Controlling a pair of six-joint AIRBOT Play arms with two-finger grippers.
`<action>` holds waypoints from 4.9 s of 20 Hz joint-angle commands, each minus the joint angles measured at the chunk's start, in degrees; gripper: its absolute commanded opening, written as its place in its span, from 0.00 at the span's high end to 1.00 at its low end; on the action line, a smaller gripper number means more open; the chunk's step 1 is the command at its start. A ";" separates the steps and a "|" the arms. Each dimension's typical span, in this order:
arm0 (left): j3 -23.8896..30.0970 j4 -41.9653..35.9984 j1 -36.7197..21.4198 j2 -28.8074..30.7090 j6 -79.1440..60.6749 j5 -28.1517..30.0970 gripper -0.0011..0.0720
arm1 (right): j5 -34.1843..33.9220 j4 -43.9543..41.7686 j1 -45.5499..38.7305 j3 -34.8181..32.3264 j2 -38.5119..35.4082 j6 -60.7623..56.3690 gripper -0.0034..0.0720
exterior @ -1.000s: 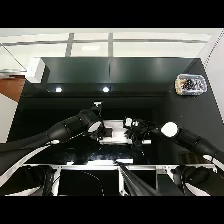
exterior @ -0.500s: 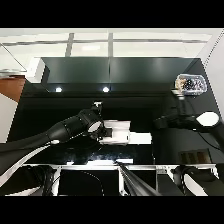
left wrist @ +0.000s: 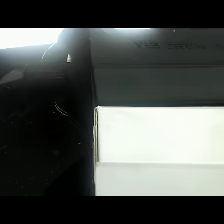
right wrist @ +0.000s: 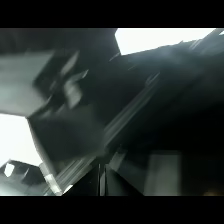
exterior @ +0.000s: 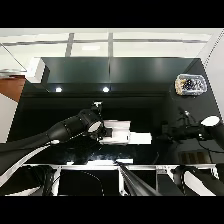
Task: Fold the box and place the chain.
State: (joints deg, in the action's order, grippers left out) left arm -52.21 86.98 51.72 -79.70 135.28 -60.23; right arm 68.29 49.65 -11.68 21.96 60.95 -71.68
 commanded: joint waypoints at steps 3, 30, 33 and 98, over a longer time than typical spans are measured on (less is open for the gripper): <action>0.02 0.02 0.02 -0.02 -0.02 -0.04 0.94 | -3.96 -13.00 10.80 -0.42 5.81 5.14 0.90; 0.02 0.02 0.02 -0.02 -0.04 -0.09 0.94 | -16.02 12.81 47.74 18.32 5.81 -36.00 0.25; 0.02 0.07 0.00 -0.02 -0.04 -0.07 0.94 | -14.80 21.62 52.76 21.86 5.86 -46.71 0.42; 0.02 0.63 0.02 -0.02 -0.02 -0.13 0.94 | -1.55 36.11 61.31 30.86 17.49 -67.54 0.37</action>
State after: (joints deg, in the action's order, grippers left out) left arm -52.21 87.61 51.72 -79.70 135.22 -60.29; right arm 64.38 85.73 49.80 52.69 78.91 -139.28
